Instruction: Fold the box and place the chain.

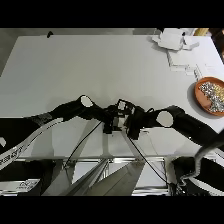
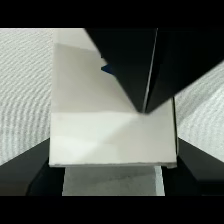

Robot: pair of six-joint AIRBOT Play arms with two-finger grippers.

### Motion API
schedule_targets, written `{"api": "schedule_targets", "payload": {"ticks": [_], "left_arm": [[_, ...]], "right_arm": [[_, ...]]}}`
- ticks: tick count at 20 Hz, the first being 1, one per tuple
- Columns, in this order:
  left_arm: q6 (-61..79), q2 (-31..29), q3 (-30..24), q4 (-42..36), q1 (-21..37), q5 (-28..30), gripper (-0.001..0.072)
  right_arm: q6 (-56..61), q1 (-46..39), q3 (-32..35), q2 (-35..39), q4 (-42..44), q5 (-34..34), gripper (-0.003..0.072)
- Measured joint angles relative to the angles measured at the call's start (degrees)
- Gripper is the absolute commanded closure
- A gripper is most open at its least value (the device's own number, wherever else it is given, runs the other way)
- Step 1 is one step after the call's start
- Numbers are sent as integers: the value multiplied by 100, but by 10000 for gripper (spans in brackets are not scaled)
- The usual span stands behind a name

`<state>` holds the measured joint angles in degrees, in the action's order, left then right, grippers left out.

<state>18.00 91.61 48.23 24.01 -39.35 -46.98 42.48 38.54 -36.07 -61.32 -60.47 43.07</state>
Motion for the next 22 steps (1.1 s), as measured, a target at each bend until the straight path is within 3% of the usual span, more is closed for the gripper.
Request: {"api": "schedule_targets", "payload": {"ticks": [5,9,15,22], "left_arm": [[0,0,0,2,0,0,503],[-2,0,0,0,0,0,503],[-2,0,0,0,0,0,503],[-2,-7,0,-13,4,2,502]], "right_arm": [[1237,-328,-166,903,-892,66,669],[2282,-1521,-177,1484,-1770,922,668],[2922,-3340,33,1670,-2210,2323,668],[3082,-3816,79,1698,-2291,2758,668]]}}
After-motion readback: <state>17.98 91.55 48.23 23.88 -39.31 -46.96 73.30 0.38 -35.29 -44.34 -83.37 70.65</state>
